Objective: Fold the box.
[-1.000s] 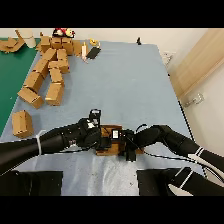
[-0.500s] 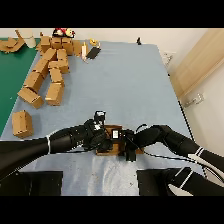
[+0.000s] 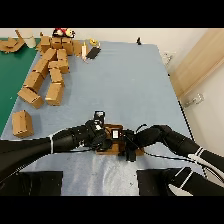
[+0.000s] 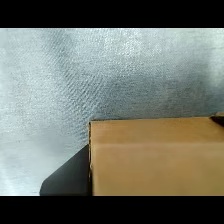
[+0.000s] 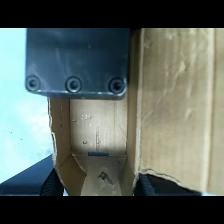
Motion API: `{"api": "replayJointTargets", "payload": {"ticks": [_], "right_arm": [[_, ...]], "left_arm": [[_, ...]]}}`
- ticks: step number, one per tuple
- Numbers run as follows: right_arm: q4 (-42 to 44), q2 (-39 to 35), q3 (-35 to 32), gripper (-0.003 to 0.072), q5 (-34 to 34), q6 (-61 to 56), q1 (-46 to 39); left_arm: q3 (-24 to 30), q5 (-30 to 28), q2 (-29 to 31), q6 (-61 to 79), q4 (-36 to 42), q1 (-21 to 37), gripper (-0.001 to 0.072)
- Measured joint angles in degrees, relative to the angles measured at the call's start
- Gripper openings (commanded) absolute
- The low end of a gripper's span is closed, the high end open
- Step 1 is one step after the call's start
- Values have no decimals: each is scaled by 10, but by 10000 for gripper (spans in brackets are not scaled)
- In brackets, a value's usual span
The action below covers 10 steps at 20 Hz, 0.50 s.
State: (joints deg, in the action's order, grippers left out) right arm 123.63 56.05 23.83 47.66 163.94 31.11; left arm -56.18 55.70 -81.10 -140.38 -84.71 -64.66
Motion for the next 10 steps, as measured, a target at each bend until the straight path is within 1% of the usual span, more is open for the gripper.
{"api": "replayJointTargets", "payload": {"ticks": [2, 3, 4, 5, 6, 10], "right_arm": [[-1, 0, 0, 474, 0, 1, 0], [-1, 0, 0, 474, 0, 1, 0], [-2, 0, 0, 474, 0, 1, 0], [-3, 0, 0, 474, 0, 1, 0], [-3, 0, 0, 474, 0, 1, 0], [-2, 0, 0, 474, 0, 1, 0]], "left_arm": [[0, -3, 0, 0, 7, 0, 12], [0, -5, 0, 0, 10, 0, 37], [0, -8, 0, 0, 14, 0, 335], [0, -19, -1, 1, 26, 0, 528], [-1, -34, -1, 2, 38, -1, 530], [-1, -16, 0, 0, 50, 0, 530]]}}
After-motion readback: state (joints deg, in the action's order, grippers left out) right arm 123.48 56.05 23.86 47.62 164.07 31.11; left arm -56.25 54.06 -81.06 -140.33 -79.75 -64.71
